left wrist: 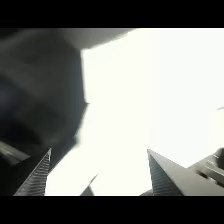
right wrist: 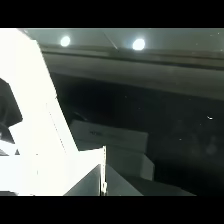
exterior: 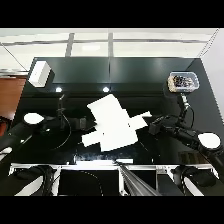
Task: Fold the box and place the chain.
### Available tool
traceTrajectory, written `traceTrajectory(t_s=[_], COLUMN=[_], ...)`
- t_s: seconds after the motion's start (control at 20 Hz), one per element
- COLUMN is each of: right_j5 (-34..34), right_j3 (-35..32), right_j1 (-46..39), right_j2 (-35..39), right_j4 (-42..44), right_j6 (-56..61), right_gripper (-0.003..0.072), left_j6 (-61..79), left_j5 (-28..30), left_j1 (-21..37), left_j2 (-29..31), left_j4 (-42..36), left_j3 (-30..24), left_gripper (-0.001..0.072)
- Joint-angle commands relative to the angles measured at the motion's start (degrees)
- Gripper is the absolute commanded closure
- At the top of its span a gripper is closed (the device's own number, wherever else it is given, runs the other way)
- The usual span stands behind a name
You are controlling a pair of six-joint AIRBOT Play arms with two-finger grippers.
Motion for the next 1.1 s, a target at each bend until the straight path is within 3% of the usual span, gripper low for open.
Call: traceTrajectory(t_s=[0.0, 0.3, 0.55, 0.6, 0.7, 0.95, 1.05], right_j5=[-1.29, 1.25, 2.64, 2.93, 2.99, 3.02, 3.02], right_j3=[-0.24, -0.24, -0.24, -0.24, -0.24, -0.24, -0.24], right_j1=[1.09, 1.09, 1.09, 1.09, 1.09, 1.09, 1.09], right_j2=[0.26, 0.26, 0.26, 0.26, 0.26, 0.26, 0.26], right_j4=[0.04, -0.02, -0.46, -0.48, -0.48, -0.5, -0.5], right_j6=[1.64, 2.8, 4.31, 4.35, 4.37, 4.37, 4.37], right_gripper=[0.0676, 0.0676, 0.0676, 0.0676, 0.0676, 0.0675, 0.0675], left_j6=[18.73, 34.58, 39.74, 39.65, 39.41, 39.41, 39.43], left_j5=[-4.24, -11.98, -21.35, -22.6, -24.37, -25.81, -25.2], left_j1=[-0.2, -0.17, 0.15, 0.17, 0.17, 0.17, 0.17], left_j2=[-9.81, -18.62, -22.43, -22.84, -23.37, -24.0, -24.0], left_j4=[-15.85, -17.88, -13.27, -9.92, -4.07, -0.31, 0.37], left_j3=[0.09, 4.98, 9.86, 10.71, 11.91, 11.98, 12.0], left_gripper=[0.0007, 0.0008, 0.0025, 0.005, 0.0294, 0.0322, 0.0446])
